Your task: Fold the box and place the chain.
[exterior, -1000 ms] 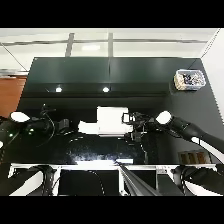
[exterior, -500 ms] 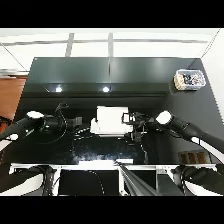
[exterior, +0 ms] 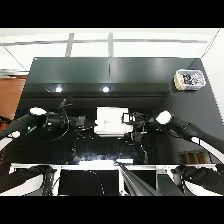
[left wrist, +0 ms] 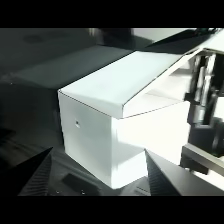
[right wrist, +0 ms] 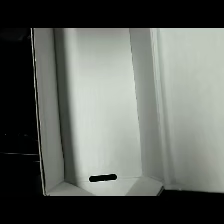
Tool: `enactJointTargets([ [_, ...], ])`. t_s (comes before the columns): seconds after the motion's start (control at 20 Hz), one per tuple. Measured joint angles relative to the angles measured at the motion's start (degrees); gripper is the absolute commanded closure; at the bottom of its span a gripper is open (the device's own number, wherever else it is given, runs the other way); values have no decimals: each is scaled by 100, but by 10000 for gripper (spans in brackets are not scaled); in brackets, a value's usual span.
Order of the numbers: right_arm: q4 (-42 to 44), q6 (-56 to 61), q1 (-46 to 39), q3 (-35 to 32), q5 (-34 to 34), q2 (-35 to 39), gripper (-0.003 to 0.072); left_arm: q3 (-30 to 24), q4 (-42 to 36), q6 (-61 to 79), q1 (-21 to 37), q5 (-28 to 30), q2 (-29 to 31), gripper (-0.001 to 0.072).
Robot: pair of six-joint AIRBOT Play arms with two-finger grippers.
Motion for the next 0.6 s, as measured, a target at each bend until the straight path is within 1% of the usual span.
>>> enactJointTargets([
  [0.2, 2, 0, 0, 0, 0, 0, 496, 365, 619, -765, -605, 450, 0, 74],
  [0.35, 2, 0, 0, 0, 0, 0, 496, 737, 1255, -1550, -1139, 787, -2, 73],
  [0.45, 2, 0, 0, 0, -2, 0, 496, 986, 1779, -2186, -1394, 885, -2, 73],
  [0.6, 2, 0, 0, 0, -2, 0, 496, 1318, 2616, -3112, -1670, 885, -2, 74],
])
